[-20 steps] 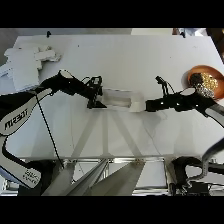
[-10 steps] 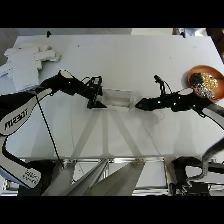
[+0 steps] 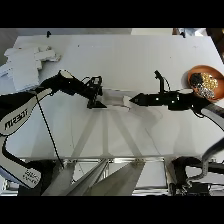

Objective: Fold the box and place the chain.

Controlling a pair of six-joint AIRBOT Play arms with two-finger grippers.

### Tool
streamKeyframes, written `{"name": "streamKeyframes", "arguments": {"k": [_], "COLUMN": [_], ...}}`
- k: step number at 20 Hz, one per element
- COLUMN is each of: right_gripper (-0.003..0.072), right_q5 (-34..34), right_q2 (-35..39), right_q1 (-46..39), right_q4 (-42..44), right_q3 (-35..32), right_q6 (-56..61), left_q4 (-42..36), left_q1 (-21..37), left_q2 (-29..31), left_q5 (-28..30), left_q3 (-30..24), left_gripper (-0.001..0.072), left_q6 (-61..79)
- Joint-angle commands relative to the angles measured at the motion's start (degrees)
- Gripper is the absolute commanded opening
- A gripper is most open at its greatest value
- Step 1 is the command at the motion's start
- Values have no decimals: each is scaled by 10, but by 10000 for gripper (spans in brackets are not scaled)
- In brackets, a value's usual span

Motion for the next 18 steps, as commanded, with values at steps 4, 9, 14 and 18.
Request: {"name": "streamKeyframes", "arguments": {"k": [4, 9, 14, 18], "right_gripper": [479, 479, 457, 454], "right_q5": [-78, -157, -176, -170], "right_q2": [0, 0, 0, 0], "right_q1": [51, 89, 122, 145], "right_q4": [11, -19, -204, -367], "right_q3": [0, 1, 53, 96], "right_q6": [-19, 44, 225, 363], "left_q4": [0, 0, 0, 0], "left_q1": [1, 1, 1, 1], "left_q2": [0, 0, 0, 0], "left_q5": [0, 0, 0, 0], "left_q3": [0, 0, 0, 0], "left_gripper": [505, 505, 505, 505], "left_q6": [0, 0, 0, 0]}}
